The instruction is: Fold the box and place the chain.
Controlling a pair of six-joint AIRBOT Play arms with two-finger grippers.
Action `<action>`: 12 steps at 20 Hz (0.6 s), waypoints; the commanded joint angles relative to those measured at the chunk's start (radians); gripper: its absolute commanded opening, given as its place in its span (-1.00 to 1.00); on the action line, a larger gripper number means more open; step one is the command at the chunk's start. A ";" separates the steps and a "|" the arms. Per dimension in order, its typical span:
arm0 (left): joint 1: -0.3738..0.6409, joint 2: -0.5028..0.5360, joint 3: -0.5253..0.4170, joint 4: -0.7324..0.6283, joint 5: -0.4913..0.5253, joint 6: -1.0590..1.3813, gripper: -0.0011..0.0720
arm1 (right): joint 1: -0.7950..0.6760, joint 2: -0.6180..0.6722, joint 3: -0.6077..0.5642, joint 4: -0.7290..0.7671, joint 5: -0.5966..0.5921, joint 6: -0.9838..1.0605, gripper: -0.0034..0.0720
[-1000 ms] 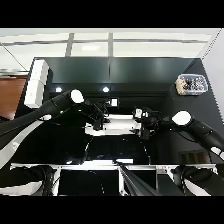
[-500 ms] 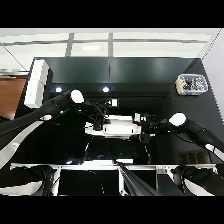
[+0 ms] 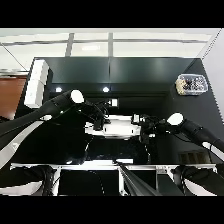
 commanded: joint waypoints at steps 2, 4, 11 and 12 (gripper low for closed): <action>0.001 0.000 0.001 0.001 0.000 -0.003 -0.91 | 0.000 -0.012 -0.001 -0.001 -0.016 -0.032 1.00; 0.001 0.000 0.001 0.000 0.000 -0.007 -0.91 | 0.000 -0.017 0.000 0.000 -0.039 -0.032 1.00; 0.001 0.000 0.001 0.000 0.000 -0.007 -0.91 | 0.000 -0.018 0.000 0.000 -0.040 -0.032 1.00; 0.001 0.000 0.001 0.000 0.000 -0.008 -0.91 | 0.000 -0.018 0.000 0.000 -0.040 -0.032 1.00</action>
